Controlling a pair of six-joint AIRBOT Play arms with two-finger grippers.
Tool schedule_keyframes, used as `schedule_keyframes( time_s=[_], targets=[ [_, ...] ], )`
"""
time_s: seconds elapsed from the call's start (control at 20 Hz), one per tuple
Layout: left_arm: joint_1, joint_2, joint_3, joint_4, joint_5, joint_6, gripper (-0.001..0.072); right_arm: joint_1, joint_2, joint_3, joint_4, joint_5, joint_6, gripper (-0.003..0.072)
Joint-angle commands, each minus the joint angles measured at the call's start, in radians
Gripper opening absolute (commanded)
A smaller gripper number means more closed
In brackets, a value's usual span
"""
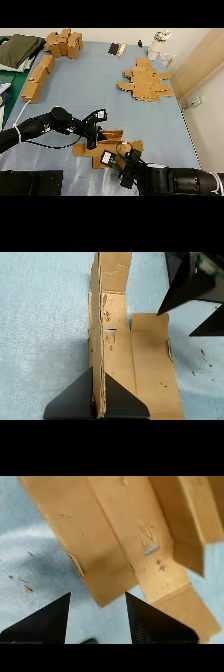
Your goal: Fold the box.
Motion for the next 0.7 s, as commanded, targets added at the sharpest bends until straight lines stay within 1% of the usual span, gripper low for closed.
schedule_keyframes(
  time_s=[0.0, 0.25, 0.4, 0.55, 0.65],
  targets=[
    [0.0, 0.001, 0.0, 0.0, 0.0, 0.0, 0.0015, 0.035, -0.085, -0.015, -0.096, 0.08, -0.069, 0.0529],
    [0.0, 0.0, 0.0, 0.0, 0.0, 0.0, 0.0015, 0.034, -0.154, -0.015, -0.162, 0.086, -0.086, 0.0528],
    [0.0, 0.001, 0.0, 0.0, 0.0, 0.0, 0.0015, 0.034, -0.156, 0.0, -0.235, 0.06, -0.077, 0.0528],
    [0.0, 0.001, 0.0, 0.0, 0.0, 0.0, 0.0015, 0.034, -0.154, 0.046, -0.266, 0.008, -0.029, 0.0528],
    [0.0, 0.001, 0.0, 0.0, 0.0, 0.0, 0.0015, 0.034, -0.147, 0.061, -0.271, 0.008, -0.012, 0.0528]
  ],
)
